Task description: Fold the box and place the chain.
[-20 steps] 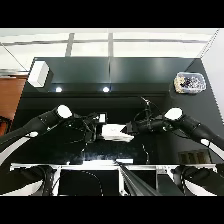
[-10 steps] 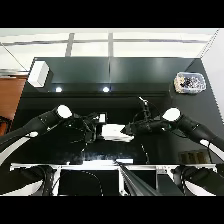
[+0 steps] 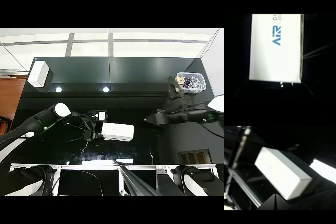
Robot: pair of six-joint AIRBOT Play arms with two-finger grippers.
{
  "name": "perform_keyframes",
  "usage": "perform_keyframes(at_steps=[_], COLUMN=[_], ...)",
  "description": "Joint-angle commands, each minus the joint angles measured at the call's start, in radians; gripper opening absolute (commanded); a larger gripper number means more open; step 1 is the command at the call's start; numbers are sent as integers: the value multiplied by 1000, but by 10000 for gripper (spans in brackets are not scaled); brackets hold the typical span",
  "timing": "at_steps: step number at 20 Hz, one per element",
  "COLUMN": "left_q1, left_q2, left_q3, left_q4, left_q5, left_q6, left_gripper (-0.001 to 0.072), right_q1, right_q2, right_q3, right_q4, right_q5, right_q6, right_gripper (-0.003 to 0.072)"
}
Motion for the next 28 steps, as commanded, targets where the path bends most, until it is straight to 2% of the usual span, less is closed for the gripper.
perform_keyframes(at_steps=[1,3,5,8,10,12,15,19,22,28], left_q1=[31,45,31,-31,-84,-139,-189,-189,-188,-188], left_q2=[71,124,160,124,60,1,-48,-90,-96,-104], left_q3=[21,21,26,69,101,145,178,187,187,187], left_q4=[100,89,49,-87,-117,-116,-113,-114,-108,-35], left_q5=[-91,-138,-129,-59,-27,-40,12,-15,9,13], left_q6=[-129,-129,-129,-129,-129,-129,-129,-189,-189,-235], left_gripper=[710,711,709,692,709,711,711,711,710,710], right_q1=[-167,-216,-240,-241,-241,-241,-241,-241,-241,-241], right_q2=[66,66,66,66,66,66,66,66,66,66], right_q3=[8,8,8,8,8,7,7,7,8,7], right_q4=[-100,-145,-172,-152,-149,-148,-145,-128,-115,-114], right_q5=[60,55,41,15,13,28,45,38,35,34], right_q6=[-32,-35,-35,-56,-57,-57,-57,-57,-57,-57], right_gripper=[11,11,11,11,11,11,12,12,12,12])
